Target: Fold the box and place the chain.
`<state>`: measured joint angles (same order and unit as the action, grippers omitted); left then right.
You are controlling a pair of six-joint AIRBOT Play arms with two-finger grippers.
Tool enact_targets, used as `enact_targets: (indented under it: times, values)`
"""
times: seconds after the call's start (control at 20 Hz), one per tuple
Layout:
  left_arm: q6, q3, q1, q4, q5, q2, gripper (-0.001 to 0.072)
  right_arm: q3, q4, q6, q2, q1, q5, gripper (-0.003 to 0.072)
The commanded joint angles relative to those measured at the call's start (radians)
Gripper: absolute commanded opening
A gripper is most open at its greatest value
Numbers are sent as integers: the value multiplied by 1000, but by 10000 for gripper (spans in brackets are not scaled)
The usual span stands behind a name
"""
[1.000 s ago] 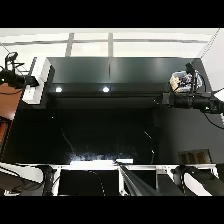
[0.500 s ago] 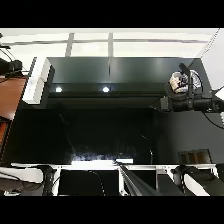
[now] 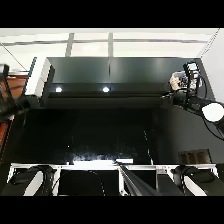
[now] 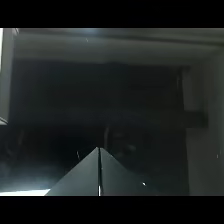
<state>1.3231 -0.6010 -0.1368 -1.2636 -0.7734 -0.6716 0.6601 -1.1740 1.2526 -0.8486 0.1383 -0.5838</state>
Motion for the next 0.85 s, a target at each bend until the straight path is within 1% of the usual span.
enact_targets:
  times: [0.0,0.1,0.8]
  values:
    - [-15,149,17,11,97,157,30,-23,-57,8,5,-18,19,20]
    - [-14,148,17,13,100,169,30,-23,-57,8,5,-18,20,20]
    - [-14,149,18,13,101,167,30,-23,-57,8,5,-18,20,20]
